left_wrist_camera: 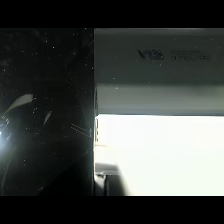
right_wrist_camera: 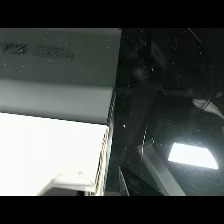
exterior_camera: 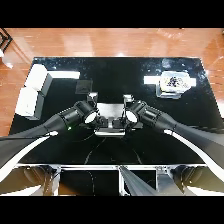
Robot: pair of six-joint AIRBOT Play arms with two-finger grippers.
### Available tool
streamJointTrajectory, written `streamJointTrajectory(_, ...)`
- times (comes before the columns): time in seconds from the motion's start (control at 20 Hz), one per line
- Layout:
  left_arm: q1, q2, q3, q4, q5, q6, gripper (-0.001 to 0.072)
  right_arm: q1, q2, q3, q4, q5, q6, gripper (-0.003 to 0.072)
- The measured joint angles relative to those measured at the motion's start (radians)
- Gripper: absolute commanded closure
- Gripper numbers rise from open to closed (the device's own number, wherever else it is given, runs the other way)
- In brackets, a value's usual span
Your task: Fold the box and place the chain.
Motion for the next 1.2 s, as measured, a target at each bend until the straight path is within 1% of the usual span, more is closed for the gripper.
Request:
streamJointTrajectory(0.25, 0.000, 0.000, 0.000, 0.000, -0.006, 0.000, 0.0691, 0.000, -0.006, 0.002, 0.004, 0.003, 0.000, 0.0450)
streamJointTrajectory(0.3, 0.000, 0.000, 0.000, 0.000, -0.007, 0.000, 0.0690, 0.000, -0.006, 0.002, 0.005, 0.003, 0.000, 0.0499)
streamJointTrajectory(0.35, 0.000, 0.000, 0.000, -0.001, -0.008, 0.000, 0.0690, 0.000, -0.007, 0.002, 0.007, 0.002, 0.000, 0.0630)
streamJointTrajectory(0.6, 0.000, 0.000, 0.000, -0.005, -0.012, -0.001, 0.0690, 0.001, -0.007, 0.005, 0.012, 0.004, 0.000, 0.0628)
streamJointTrajectory(0.65, 0.000, 0.000, 0.000, -0.003, -0.012, -0.001, 0.0690, 0.001, -0.008, 0.006, 0.012, 0.005, -0.002, 0.0605)
streamJointTrajectory(0.7, 0.000, 0.000, 0.000, -0.003, -0.011, -0.001, 0.0690, 0.001, -0.008, 0.006, 0.012, 0.006, -0.004, 0.0475)
streamJointTrajectory(0.75, 0.000, 0.000, 0.000, 0.000, -0.012, 0.002, 0.0690, 0.000, -0.006, 0.007, 0.007, 0.013, -0.008, 0.0384)
streamJointTrajectory(0.8, 0.000, 0.000, 0.000, 0.001, -0.012, 0.005, 0.0690, 0.000, -0.006, 0.008, 0.001, 0.016, -0.009, 0.0326)
streamJointTrajectory(0.85, 0.000, 0.000, 0.000, 0.002, -0.013, 0.006, 0.0690, 0.000, -0.005, 0.008, -0.005, 0.016, -0.011, 0.0241)
streamJointTrajectory(0.9, 0.000, 0.000, 0.000, 0.002, -0.013, 0.006, 0.0691, 0.000, -0.003, 0.009, -0.006, 0.019, -0.012, 0.0179)
streamJointTrajectory(1.2, 0.000, 0.000, 0.000, 0.002, -0.012, 0.002, 0.0691, 0.000, 0.023, 0.010, -0.018, 0.045, -0.020, 0.0184)
